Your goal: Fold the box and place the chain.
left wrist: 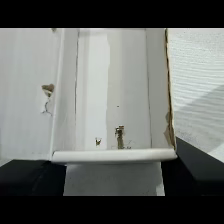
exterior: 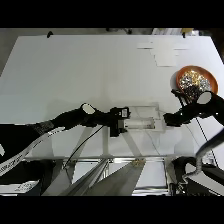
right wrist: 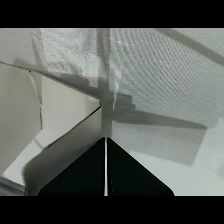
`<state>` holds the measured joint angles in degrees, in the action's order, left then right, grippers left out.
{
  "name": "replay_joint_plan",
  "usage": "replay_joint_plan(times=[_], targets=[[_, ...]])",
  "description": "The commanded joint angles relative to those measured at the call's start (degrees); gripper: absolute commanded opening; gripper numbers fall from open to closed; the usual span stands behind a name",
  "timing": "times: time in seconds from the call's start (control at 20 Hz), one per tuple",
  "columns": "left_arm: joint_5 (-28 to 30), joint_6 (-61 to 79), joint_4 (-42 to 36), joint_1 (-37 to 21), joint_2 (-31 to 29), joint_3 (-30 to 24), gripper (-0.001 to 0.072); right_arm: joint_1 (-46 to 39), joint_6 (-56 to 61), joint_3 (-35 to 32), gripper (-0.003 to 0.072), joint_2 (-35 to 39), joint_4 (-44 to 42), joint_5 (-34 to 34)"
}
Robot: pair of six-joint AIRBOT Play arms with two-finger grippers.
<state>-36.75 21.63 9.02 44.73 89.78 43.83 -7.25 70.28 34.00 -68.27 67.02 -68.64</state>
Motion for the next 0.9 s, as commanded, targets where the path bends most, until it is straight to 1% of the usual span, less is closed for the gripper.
replay_joint_plan(times=[0.0, 0.15, 0.35, 0.45, 0.55, 0.65, 0.7, 0.8, 0.85], targets=[[0.04, 0.0, 0.0, 0.0, 0.02, 0.0, 0.0171, -0.02, -2.34, -0.09, 0.0011, -1.31, -6.08, -1.14], [0.04, 0.0, 0.0, 0.0, 0.02, 0.0, 0.0171, -0.02, -3.45, -0.09, 0.0011, -0.9, -8.41, -2.62], [0.04, 0.0, 0.0, 0.0, 0.02, 0.0, 0.0171, -0.02, -3.45, -0.09, 0.0014, 5.2, -9.01, -2.71], [0.04, 0.0, 0.0, 0.0, 0.02, 0.0, 0.0171, 0.04, -3.45, -0.09, 0.0021, 7.08, -9.94, -2.99], [0.04, 0.0, 0.0, 0.0, 0.02, 0.0, 0.0171, 0.04, -3.56, -0.22, 0.0127, 7.26, -11.98, -4.48], [0.04, 0.0, 0.0, 0.0, 0.02, 0.0, 0.0171, 0.04, -4.66, -0.63, 0.0141, 7.43, -13.2, -5.51], [0.04, 0.0, 0.0, 0.0, 0.02, 0.0, 0.0171, 0.04, -4.66, -0.81, 0.0195, 7.58, -13.27, -5.53], [0.04, 0.0, 0.0, 0.0, 0.02, 0.0, 0.0171, 0.61, -4.76, -0.92, 0.0216, 7.85, -13.05, -5.55], [0.04, 0.0, 0.0, 0.0, 0.02, 0.0, 0.0171, 1.46, -4.76, -0.92, 0.026, 7.85, -12.79, -5.53]])
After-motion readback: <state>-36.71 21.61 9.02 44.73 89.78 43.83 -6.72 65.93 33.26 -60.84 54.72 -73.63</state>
